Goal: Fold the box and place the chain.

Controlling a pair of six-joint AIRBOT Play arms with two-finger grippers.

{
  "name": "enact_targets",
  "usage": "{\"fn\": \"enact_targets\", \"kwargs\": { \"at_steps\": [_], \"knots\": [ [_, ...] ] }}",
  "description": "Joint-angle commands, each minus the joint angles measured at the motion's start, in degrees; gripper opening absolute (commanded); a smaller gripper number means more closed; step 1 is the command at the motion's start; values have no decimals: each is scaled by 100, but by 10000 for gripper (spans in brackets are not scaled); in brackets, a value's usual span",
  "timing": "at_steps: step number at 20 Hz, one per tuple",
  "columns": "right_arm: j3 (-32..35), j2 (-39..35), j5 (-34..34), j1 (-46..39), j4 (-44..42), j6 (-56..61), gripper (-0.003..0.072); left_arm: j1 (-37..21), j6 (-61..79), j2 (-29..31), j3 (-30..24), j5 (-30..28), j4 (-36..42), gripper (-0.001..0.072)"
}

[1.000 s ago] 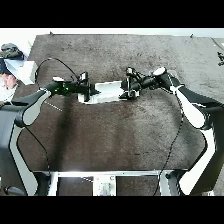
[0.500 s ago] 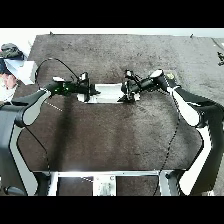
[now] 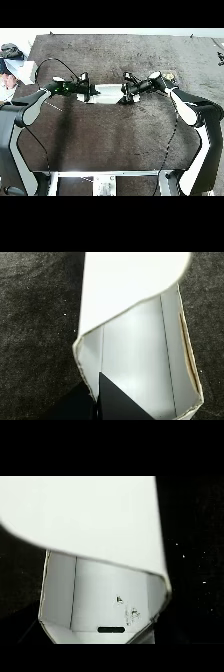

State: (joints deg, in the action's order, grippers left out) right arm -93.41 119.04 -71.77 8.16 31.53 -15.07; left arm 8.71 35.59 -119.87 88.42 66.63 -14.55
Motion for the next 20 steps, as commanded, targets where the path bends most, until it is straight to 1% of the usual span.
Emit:
{"fn": "enact_targets", "kwargs": {
  "at_steps": [1,8,10,20],
  "knots": [
    [-17,28,127,59,31,-81,657,0,-2,0,2,-2,2,11],
    [-52,90,188,116,127,-138,656,0,-2,0,2,0,2,11],
    [-52,90,284,116,122,-168,588,0,-4,0,2,-2,2,11],
    [-52,90,280,116,280,-168,600,0,-4,0,2,0,2,11]
  ]
}}
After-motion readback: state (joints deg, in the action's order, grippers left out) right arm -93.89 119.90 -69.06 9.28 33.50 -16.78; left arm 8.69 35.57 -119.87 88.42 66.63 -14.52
